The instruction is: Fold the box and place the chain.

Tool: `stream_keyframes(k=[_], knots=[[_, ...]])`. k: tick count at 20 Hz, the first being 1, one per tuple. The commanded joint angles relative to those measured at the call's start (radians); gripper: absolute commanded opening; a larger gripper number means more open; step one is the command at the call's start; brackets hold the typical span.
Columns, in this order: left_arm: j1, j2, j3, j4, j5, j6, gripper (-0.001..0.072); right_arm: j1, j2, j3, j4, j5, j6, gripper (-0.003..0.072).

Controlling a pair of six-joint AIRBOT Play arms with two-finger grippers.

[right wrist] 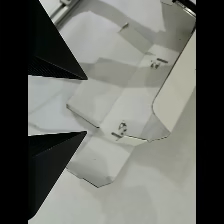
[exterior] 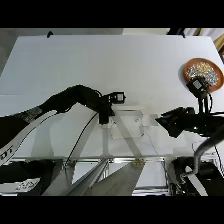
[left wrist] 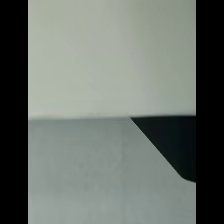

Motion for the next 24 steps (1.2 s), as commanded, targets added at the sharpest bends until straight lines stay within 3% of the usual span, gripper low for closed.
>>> stream_keyframes(k=[1, 20, 23, 24], knots=[[-0.024, -0.012, 0.007, 0.007, -0.01, 0.0, 0.0001, 0.0, 0.001, 0.0, 0.0, -0.013, 0.0, 0.0357], [-0.03, -0.048, 0.007, 0.019, -0.055, 0.0, 0.0006, 0.0, 0.001, 0.0, 0.0, -0.013, 0.0, 0.0356], [-0.029, -0.047, 0.007, 0.018, -0.051, 0.0, 0.0065, 0.0, 0.001, 0.0, 0.0, -0.013, 0.0, 0.0356], [-0.029, -0.047, 0.007, 0.016, -0.05, 0.0, 0.0122, 0.0, 0.001, 0.0, 0.0, -0.013, 0.0, 0.0356]])
